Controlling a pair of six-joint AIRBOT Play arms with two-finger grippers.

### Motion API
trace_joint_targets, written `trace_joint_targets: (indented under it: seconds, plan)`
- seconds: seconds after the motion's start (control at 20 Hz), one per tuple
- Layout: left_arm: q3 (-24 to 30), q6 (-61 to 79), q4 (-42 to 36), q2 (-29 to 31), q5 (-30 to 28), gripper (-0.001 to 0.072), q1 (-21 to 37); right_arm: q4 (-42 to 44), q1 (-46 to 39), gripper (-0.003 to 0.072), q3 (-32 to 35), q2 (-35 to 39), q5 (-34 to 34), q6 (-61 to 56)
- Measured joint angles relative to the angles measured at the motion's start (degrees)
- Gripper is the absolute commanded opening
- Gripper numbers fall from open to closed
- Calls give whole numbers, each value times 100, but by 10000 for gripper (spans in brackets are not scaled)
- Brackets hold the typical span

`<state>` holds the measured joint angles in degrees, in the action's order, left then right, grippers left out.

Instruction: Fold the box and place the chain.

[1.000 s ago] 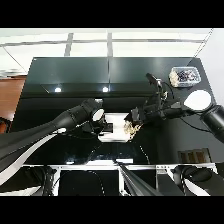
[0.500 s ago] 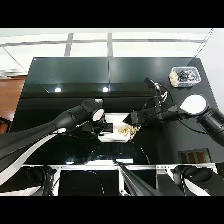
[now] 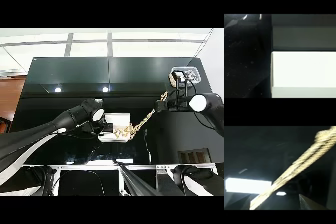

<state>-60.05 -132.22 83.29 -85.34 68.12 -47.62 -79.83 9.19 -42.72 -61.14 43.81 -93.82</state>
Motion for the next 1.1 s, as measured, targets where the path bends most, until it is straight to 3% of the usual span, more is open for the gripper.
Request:
trace_joint_targets:
  seconds: [0.15, 0.4, 0.7, 1.0, 1.05, 1.1]
  plan:
    - [0, 0, 0, 0, 0, 31, 0, -728, -59, 720, -212, -717, -422, -1025]
    - [0, 0, 0, 0, 2, 31, 0, -1375, 44, 666, -973, -1720, -109, -2507]
    - [0, 0, 0, 0, 2, 31, 0, -2100, 205, 666, -1226, -2035, 162, -3875]
    - [0, 0, 0, 0, 2, 31, 0, -1808, 234, 665, -1261, -2203, 240, -3816]
    - [0, 0, 0, 0, 2, 31, 0, -1742, 240, 602, -1263, -2225, 249, -3790]
    - [0, 0, 0, 0, 2, 31, 0, -1685, 240, 403, -1266, -2243, 260, -3753]
